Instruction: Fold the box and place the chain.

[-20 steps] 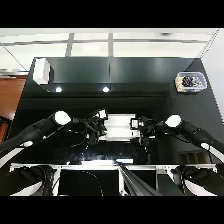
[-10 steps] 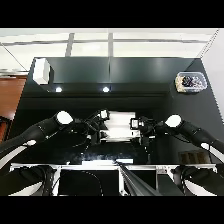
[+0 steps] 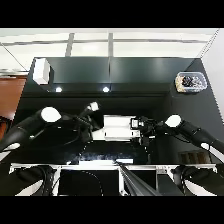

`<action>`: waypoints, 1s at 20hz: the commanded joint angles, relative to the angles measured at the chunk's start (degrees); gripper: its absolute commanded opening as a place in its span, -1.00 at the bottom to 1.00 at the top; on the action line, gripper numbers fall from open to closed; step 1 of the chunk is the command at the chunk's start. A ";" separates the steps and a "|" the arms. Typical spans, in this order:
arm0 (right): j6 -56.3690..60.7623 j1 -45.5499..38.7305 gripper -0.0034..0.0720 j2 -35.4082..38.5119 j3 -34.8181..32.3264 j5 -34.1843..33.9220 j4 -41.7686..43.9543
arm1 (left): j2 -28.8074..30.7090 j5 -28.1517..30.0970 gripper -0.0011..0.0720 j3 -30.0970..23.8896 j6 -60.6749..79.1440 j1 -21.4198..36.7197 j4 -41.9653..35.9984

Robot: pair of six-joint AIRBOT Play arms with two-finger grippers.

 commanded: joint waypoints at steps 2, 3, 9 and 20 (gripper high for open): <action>0.00 0.04 -0.55 0.02 0.00 0.02 -0.04 | 7.21 -5.22 -0.91 0.22 -35.54 12.76 15.23; 0.00 0.04 -0.55 0.02 0.00 0.02 -0.04 | 6.91 -5.79 -0.91 -0.48 -46.18 16.09 15.69; 0.00 0.04 -0.55 0.02 0.00 0.02 -0.04 | -3.78 -11.65 -0.90 -8.70 -51.60 25.20 -4.07; 0.00 0.04 -0.55 0.02 0.00 0.02 -0.04 | -13.55 -6.91 -0.90 -8.98 -36.17 11.82 -22.45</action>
